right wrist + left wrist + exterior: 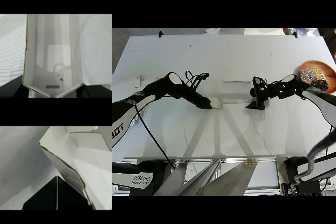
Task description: Fold the box and place the chain.
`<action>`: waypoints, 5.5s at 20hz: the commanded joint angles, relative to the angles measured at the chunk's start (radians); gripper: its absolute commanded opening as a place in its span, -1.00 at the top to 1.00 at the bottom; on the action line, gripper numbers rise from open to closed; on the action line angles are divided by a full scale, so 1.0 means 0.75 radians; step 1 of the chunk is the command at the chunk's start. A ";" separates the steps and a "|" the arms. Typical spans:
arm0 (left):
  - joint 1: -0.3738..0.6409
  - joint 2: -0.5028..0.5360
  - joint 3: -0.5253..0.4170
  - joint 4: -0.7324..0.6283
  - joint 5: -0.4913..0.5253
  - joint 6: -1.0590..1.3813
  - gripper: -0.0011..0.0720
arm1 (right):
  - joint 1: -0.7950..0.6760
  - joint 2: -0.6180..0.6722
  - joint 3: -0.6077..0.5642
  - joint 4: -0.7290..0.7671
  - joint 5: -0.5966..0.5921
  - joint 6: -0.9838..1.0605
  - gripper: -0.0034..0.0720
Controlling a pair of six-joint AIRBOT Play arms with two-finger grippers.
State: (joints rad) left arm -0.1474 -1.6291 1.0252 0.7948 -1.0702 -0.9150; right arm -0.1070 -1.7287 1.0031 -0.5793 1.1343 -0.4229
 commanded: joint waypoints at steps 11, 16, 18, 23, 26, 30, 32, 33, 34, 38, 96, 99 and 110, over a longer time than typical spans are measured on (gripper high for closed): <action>-0.013 -0.013 -0.001 -0.323 0.095 0.083 0.77 | -0.001 -0.001 0.001 0.001 -0.001 0.001 -0.46; -0.013 -0.013 -0.001 -0.366 0.082 0.079 0.20 | -0.001 -0.001 0.001 0.001 -0.001 0.001 -0.46; -0.013 -0.013 -0.001 -0.388 0.087 0.083 0.08 | -0.001 -0.001 0.001 0.001 -0.001 0.001 -0.46; -0.012 -0.013 -0.001 -0.390 0.096 0.083 -0.03 | -0.001 -0.001 0.001 0.001 -0.001 0.001 -0.46; 0.004 -0.009 -0.001 -0.380 0.097 0.082 -0.02 | -0.001 -0.001 0.001 0.001 -0.001 0.001 -0.46; 0.033 -0.009 -0.001 -0.401 0.095 0.081 0.00 | -0.001 -0.001 0.001 0.001 -0.001 0.001 -0.46; 0.032 -0.009 -0.001 -0.420 0.095 0.099 0.00 | -0.001 -0.001 0.001 0.001 -0.001 0.001 -0.46; 0.028 -0.009 -0.001 -0.422 0.091 0.114 0.00 | -0.001 -0.001 0.001 0.001 -0.001 0.001 -0.46; 0.027 -0.009 -0.001 -0.424 0.084 0.117 -0.01 | 0.000 -0.001 0.001 0.001 -0.001 0.001 -0.46; 0.018 -0.010 -0.001 -0.542 0.054 0.270 -0.21 | -0.001 -0.001 0.001 0.001 -0.001 0.001 -0.46; -0.233 -0.001 0.065 -0.070 0.409 -0.309 -0.55 | -0.001 -0.001 0.001 0.001 -0.001 0.001 -0.46; -0.284 -0.001 0.112 0.178 0.408 -0.530 -0.55 | -0.001 -0.001 0.001 0.001 -0.001 0.001 -0.46; -0.417 -0.008 0.249 0.634 0.311 -1.058 -0.37 | -0.001 -0.001 0.001 0.001 -0.001 0.001 -0.46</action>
State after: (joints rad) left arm -0.4362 -1.6314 1.1839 1.1637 -0.8066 -1.5887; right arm -0.1070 -1.7287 1.0031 -0.5789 1.1347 -0.4229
